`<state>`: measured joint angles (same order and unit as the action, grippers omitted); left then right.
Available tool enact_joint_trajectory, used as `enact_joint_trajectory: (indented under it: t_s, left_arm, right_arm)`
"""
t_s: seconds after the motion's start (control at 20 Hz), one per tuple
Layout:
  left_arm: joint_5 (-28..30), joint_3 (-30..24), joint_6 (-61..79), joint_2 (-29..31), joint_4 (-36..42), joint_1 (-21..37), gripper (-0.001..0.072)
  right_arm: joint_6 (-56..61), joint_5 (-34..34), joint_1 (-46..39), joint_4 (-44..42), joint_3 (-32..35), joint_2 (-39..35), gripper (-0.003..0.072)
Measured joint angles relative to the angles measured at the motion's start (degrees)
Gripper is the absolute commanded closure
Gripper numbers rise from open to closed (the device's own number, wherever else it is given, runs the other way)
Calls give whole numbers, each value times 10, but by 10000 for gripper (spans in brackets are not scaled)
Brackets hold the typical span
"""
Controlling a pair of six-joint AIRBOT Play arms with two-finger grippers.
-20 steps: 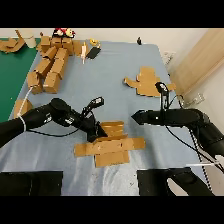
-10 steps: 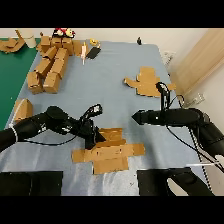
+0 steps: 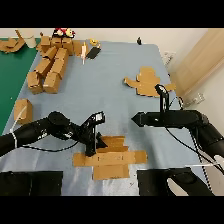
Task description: Fold the box.
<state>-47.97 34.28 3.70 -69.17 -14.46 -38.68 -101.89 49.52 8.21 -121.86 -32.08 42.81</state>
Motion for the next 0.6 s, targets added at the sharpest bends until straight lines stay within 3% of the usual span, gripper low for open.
enact_joint_trajectory:
  t_s: [0.6]
  left_arm:
    - [52,-25,25,8,-4,-13,698]
  right_arm:
    - [0,0,0,0,3,0,334]
